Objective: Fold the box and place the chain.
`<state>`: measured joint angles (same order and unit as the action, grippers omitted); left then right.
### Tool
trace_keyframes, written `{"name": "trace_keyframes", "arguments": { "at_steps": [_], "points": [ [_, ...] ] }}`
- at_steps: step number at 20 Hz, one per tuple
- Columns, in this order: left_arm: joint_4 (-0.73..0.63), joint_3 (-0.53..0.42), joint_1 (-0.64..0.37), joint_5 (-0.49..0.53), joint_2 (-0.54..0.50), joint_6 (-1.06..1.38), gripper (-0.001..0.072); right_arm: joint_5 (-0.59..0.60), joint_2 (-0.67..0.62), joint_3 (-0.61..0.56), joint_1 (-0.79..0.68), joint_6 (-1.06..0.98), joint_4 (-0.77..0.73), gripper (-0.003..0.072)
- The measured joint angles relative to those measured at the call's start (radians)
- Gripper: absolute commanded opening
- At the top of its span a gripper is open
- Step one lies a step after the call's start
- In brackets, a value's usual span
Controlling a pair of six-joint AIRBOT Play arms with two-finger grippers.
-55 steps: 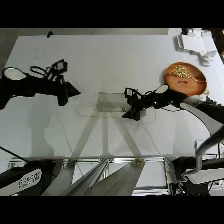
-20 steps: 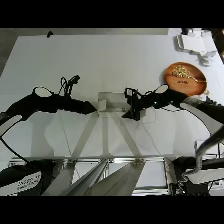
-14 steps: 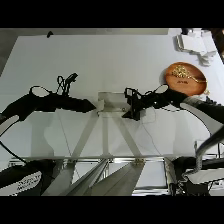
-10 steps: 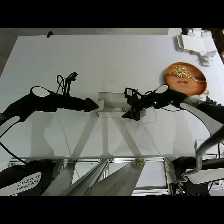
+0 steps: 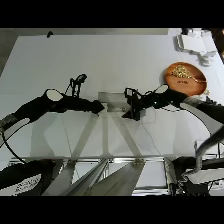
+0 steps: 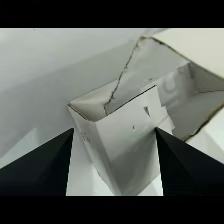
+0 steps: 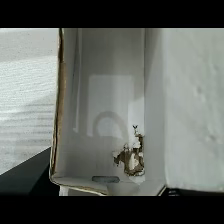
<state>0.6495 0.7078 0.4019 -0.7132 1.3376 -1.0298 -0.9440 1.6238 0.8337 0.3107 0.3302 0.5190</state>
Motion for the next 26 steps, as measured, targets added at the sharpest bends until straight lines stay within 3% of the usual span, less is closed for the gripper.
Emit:
{"name": "trace_keyframes", "arguments": {
  "at_steps": [4,8,15,16,25,26],
  "points": [
    [0.326,0.063,0.077,0.036,0.002,-0.315,0.0562,0.000,0.000,0.000,0.000,0.000,0.000,0.0455],
    [0.508,0.138,0.135,0.013,0.024,-0.486,0.0579,0.000,0.000,0.000,0.000,0.000,-0.001,0.0455],
    [0.726,0.259,0.222,-0.123,0.114,-0.733,0.0541,0.000,0.000,0.000,0.000,0.000,0.000,0.0455],
    [0.751,0.270,0.232,-0.138,0.123,-0.769,0.0455,0.000,0.000,0.000,0.000,0.000,0.000,0.0455],
    [0.837,0.323,0.296,-0.209,0.175,-0.993,0.0430,0.000,0.000,0.000,0.000,0.001,0.000,0.0455],
    [0.843,0.324,0.303,-0.209,0.183,-1.012,0.0359,0.000,0.000,0.000,0.000,0.002,0.001,0.0455]
  ]
}}
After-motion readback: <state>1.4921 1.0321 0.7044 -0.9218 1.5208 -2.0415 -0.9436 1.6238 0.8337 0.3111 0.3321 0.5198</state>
